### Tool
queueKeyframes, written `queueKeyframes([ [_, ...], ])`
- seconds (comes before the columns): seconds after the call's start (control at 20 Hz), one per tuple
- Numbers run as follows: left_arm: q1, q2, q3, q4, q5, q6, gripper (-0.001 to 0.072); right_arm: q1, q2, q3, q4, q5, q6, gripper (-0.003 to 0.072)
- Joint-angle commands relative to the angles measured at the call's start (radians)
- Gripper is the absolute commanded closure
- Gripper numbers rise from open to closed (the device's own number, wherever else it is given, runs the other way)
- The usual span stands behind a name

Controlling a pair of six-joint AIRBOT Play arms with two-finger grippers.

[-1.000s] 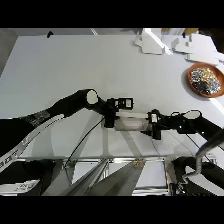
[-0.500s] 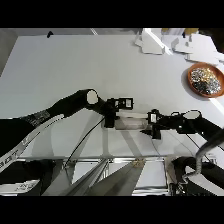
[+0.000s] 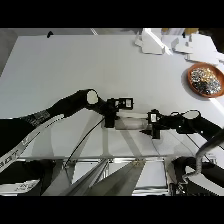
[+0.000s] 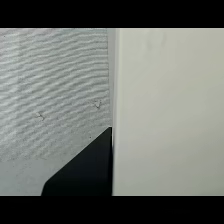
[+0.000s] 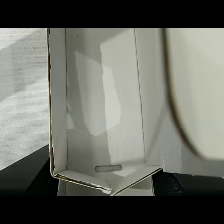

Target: Fold the box and place the chain.

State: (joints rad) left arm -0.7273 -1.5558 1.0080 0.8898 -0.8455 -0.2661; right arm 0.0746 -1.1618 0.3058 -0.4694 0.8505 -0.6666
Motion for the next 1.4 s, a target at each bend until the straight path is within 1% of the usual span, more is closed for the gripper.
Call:
queueKeyframes([
  [0.0, 0.0, 0.001, 0.0, 0.0, 0.0, 0.0, 0.0699, 0.001, -0.002, -0.001, -0.004, -0.002, -0.001, 0.0258],
  [0.95, -0.001, 0.001, 0.0, -0.004, 0.001, 0.0, 0.07, 0.001, -0.002, -0.001, -0.005, 0.003, 0.004, 0.0256],
  [1.05, -0.001, 0.001, 0.0, -0.003, -0.031, -0.01, 0.0699, 0.001, -0.002, -0.001, -0.005, 0.003, 0.004, 0.0256],
  [1.15, 0.0, 0.002, 0.0, -0.003, -0.034, -0.011, 0.0696, 0.001, -0.002, -0.001, -0.005, 0.003, 0.004, 0.0256],
  [1.2, 0.002, 0.005, 0.0, -0.003, -0.038, -0.011, 0.0662, 0.001, -0.002, -0.001, -0.005, 0.003, 0.004, 0.0256],
  [1.25, 0.003, 0.01, 0.0, -0.003, -0.043, -0.015, 0.0588, 0.001, -0.002, -0.001, -0.005, 0.003, 0.004, 0.0256],
  [1.3, 0.003, 0.019, 0.0, 0.003, -0.044, -0.033, 0.0487, 0.001, -0.002, -0.001, -0.005, 0.003, 0.004, 0.0256],
  [1.35, 0.003, 0.031, 0.0, 0.01, -0.046, -0.045, 0.0362, 0.001, -0.002, -0.001, -0.005, 0.003, 0.004, 0.0256],
])
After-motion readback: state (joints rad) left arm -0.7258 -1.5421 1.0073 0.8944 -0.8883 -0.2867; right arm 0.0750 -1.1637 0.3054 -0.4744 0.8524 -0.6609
